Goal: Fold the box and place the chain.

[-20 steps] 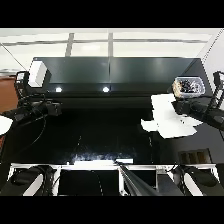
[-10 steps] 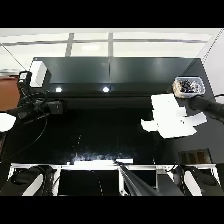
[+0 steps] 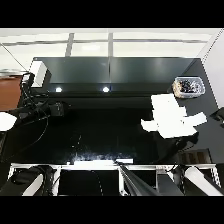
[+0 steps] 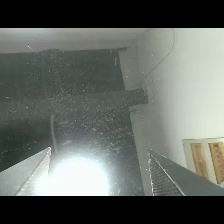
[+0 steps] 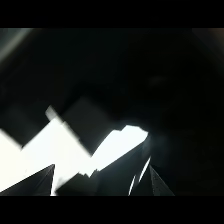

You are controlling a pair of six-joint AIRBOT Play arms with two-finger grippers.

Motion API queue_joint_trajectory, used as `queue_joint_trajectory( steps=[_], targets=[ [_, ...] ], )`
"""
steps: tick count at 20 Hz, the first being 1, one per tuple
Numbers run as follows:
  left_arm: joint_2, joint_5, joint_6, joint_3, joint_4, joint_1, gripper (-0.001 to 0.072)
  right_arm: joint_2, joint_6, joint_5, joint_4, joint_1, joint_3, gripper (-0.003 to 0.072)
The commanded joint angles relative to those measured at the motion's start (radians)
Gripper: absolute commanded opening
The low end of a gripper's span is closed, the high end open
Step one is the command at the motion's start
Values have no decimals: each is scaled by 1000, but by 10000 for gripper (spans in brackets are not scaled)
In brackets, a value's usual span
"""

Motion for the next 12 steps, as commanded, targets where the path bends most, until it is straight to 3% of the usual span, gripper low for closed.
queue_joint_trajectory(
  steps=[1,3,5,6,7,12],
  targets=[
    [-1,-2,0,0,-1,0,697,-207,-259,215,118,-29,94,698],
    [-1,-2,0,0,-1,0,697,-275,-238,195,10,4,137,698],
    [-1,-2,0,0,-1,0,697,-306,-289,164,25,24,167,690],
    [-1,-2,0,0,-1,0,697,-317,-327,155,40,36,184,569],
    [-1,-2,0,0,-1,0,697,-324,-352,144,44,48,200,535],
    [-1,-5,0,0,-1,0,697,-370,-397,167,32,118,237,534]
  ],
)
